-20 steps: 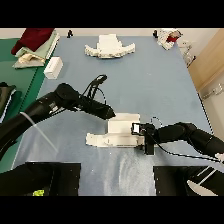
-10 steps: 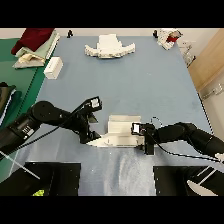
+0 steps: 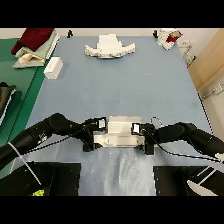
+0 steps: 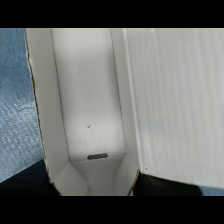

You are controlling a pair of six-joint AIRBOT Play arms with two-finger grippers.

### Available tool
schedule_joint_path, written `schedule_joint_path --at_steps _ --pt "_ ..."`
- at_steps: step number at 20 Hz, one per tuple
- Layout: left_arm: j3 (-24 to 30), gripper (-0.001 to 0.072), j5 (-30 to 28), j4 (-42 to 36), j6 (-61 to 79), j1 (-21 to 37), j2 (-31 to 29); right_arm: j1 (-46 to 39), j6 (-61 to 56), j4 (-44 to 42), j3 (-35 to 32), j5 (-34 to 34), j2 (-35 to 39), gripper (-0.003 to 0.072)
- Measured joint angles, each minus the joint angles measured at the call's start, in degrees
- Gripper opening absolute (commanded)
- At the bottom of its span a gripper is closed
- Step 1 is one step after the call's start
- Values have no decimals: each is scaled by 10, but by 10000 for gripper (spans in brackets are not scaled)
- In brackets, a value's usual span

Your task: Fold the box.

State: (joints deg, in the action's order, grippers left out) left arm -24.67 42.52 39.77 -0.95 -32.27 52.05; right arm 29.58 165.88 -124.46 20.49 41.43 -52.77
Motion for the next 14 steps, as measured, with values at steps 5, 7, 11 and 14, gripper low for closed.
schedule_joint_path --at_steps 5,7,11,14 --pt "3 283 -30 -40 55 -16 37 0 0 0 0 0 0 532" --pt "3 283 -38 -46 66 -18 45 0 0 0 0 0 0 532" --pt "3 280 -49 -70 94 -28 53 0 0 0 0 0 0 532" --pt "2 95 -56 -100 118 -37 56 0 0 0 0 0 0 532"
